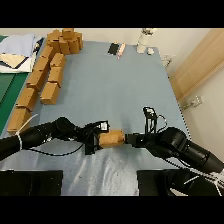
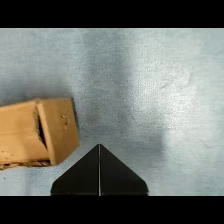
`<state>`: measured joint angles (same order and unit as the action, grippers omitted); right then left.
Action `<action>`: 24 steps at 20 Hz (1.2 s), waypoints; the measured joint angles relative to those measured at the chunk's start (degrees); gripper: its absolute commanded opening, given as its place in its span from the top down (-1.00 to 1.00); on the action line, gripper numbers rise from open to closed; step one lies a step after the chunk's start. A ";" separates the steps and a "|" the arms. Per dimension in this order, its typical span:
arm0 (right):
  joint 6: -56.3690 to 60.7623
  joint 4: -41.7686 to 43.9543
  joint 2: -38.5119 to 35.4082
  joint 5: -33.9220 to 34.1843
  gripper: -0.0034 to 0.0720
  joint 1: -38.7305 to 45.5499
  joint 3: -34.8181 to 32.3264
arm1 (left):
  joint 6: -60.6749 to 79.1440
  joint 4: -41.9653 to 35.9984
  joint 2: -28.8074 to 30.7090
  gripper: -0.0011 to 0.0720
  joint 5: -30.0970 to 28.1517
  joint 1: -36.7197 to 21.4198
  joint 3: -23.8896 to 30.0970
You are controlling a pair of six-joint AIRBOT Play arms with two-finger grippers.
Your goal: Fold the box.
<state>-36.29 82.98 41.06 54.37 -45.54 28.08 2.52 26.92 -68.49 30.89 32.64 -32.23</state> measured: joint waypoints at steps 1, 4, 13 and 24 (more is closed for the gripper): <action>0.24 -0.20 0.04 -0.07 0.90 0.00 0.00 | -1.64 -0.04 0.63 -0.15 -0.63 -0.96 -0.07; 0.61 -1.62 0.09 -0.31 0.90 0.00 0.00 | -7.52 0.55 2.23 -0.15 -2.16 -6.82 -0.17; 0.90 -4.52 0.09 -0.33 0.90 0.00 0.00 | -27.19 18.93 8.61 -0.15 3.04 -37.75 -0.22; 0.90 -6.38 0.09 -0.37 0.90 0.00 0.00 | -36.22 32.54 14.16 -0.15 14.23 -56.63 -0.24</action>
<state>-35.40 76.60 41.15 54.00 -45.54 28.08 -33.69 59.46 -54.33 45.12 -23.99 -32.47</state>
